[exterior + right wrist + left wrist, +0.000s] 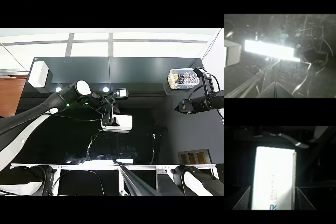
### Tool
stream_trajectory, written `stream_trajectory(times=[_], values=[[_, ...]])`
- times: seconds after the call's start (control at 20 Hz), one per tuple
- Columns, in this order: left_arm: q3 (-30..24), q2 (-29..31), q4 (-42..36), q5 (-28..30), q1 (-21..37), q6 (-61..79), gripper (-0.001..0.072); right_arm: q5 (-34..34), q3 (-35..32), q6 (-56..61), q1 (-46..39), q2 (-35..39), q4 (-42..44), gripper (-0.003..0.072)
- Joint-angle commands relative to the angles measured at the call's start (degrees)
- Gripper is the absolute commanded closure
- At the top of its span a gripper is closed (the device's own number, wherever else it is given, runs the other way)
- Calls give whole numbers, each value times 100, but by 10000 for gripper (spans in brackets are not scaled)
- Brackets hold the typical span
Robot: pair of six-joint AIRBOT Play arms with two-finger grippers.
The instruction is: Fold the box and place the chain.
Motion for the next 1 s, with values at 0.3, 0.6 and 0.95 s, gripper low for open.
stream_trajectory(times=[0.3,0.6,0.95], values=[[20,-35,691,114,-417,-11,-1,9,2,15,0,4,256,670],[9,-39,824,522,-592,-175,-1,4,2,15,2,4,262,670],[11,-304,2240,992,-1211,-787,240,63,2,17,0,4,273,670]])
